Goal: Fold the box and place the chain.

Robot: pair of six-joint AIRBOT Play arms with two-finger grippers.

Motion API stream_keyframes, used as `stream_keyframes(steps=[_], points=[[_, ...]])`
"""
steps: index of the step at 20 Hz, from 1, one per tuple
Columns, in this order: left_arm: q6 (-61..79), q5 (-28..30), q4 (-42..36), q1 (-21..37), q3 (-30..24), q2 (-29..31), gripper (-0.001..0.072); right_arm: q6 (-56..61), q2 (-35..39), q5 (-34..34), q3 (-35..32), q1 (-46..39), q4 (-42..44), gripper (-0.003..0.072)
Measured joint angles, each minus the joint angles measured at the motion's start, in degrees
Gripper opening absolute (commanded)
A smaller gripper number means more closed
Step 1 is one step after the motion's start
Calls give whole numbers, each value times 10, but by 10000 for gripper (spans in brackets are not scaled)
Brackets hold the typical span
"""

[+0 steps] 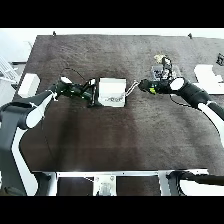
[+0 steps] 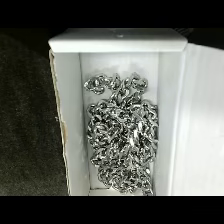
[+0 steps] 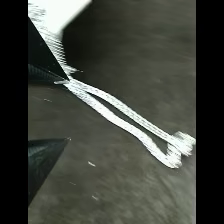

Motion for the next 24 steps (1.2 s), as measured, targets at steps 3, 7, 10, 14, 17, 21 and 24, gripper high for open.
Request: stream_keyframes(steps=[3,7,10,14,17,21,24], points=[[0,0,0,0,0,0,287,8,-49,-36,26,-3,18,536],[0,0,0,0,0,0,287,7,-113,-54,83,-3,-4,536],[0,0,0,0,0,0,287,-7,-148,-61,128,-2,-24,536],[0,0,0,0,0,0,287,-28,-177,-43,171,1,-55,536],[0,0,0,0,0,0,287,-36,-191,-31,185,3,-72,536],[0,0,0,0,0,0,287,-52,-212,-25,193,9,-86,536],[0,0,0,0,0,0,287,-58,-228,-25,206,13,-99,537]])
